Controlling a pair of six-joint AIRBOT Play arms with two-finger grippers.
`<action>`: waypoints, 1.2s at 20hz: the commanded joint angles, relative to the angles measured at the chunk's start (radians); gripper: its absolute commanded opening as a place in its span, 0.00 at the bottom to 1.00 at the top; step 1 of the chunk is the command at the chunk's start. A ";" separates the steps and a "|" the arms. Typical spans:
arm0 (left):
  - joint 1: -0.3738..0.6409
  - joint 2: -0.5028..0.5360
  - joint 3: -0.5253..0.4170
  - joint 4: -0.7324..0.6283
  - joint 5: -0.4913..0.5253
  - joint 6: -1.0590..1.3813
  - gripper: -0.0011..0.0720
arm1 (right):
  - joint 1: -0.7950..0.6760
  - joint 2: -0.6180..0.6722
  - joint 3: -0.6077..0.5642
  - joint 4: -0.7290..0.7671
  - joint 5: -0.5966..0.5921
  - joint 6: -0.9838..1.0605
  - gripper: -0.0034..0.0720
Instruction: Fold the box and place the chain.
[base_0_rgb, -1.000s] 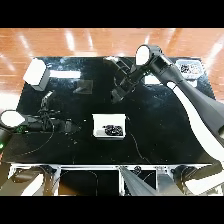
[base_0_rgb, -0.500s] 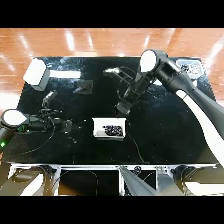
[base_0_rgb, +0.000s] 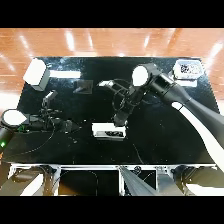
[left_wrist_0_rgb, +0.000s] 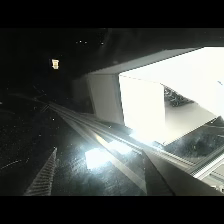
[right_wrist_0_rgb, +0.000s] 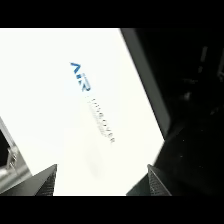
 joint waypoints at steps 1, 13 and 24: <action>0.001 0.000 -0.001 0.000 -0.001 0.000 0.89 | 0.087 0.002 -0.003 -0.083 0.015 -0.041 0.98; 0.001 0.000 -0.001 -0.003 -0.005 -0.001 0.89 | 0.151 0.002 -0.002 -0.085 -0.016 -0.085 0.98; -0.002 0.000 -0.001 -0.025 -0.010 -0.007 0.88 | -0.034 -0.031 0.196 -0.126 -0.206 -0.047 0.98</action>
